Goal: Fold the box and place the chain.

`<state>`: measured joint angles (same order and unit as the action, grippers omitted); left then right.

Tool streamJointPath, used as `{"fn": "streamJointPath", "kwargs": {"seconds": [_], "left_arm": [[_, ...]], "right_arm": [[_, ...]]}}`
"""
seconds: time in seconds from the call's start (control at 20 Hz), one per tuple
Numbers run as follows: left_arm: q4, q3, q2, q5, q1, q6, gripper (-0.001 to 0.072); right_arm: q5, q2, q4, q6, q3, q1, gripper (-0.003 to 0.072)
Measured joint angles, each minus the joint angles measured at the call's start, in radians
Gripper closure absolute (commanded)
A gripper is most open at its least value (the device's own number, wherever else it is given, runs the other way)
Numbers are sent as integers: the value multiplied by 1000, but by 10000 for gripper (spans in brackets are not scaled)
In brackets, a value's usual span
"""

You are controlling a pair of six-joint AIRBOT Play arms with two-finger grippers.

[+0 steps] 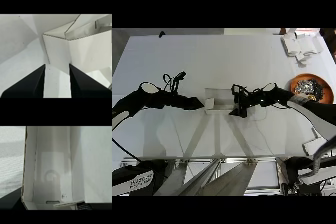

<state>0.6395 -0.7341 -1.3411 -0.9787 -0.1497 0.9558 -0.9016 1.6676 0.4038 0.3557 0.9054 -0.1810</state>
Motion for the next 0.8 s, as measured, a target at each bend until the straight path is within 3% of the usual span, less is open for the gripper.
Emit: {"fn": "streamJointPath", "kwargs": {"seconds": [0.5, 0.6, 0.8], "left_arm": [[-56, 0, 11, 37, -4, -80, 351], [-64, 0, 7, 48, -12, -98, 216], [-95, 0, -18, 76, -38, -125, 214]], "right_arm": [[0, 0, 0, 0, 0, 0, 128], [0, 0, 0, 0, 0, 0, 128], [0, 0, 0, 0, 0, 0, 128]]}}
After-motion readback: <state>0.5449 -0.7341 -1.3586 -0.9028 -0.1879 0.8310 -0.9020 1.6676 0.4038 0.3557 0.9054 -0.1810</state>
